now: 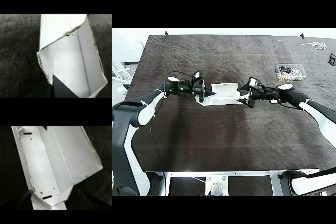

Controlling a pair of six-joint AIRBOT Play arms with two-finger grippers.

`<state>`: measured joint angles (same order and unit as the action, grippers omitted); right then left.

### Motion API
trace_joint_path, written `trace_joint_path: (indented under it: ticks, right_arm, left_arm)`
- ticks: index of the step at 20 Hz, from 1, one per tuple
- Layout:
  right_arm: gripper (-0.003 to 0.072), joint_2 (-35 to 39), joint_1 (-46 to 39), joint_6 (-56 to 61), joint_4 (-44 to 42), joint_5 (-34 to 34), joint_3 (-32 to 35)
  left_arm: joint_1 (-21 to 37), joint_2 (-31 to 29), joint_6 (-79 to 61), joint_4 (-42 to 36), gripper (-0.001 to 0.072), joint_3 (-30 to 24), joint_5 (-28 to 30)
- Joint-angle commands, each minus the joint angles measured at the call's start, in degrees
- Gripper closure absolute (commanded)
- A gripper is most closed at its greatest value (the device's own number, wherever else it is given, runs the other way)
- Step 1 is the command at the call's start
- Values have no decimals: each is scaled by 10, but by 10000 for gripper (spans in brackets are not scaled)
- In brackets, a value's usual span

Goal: Fold the box and place the chain.

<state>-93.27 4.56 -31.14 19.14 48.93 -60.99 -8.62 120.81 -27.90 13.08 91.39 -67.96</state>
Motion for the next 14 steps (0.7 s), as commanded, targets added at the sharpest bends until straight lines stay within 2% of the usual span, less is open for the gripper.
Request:
trace_joint_path:
  ticks: [1, 14]
  right_arm:
    - [2, -29, -16, 18, 0, 67, -38]
    - [2, -164, -32, 61, 42, 207, -171]
  left_arm:
    - [0, 0, 0, 0, 690, 0, 0]
    - [0, 0, 0, 0, 690, 0, -5]
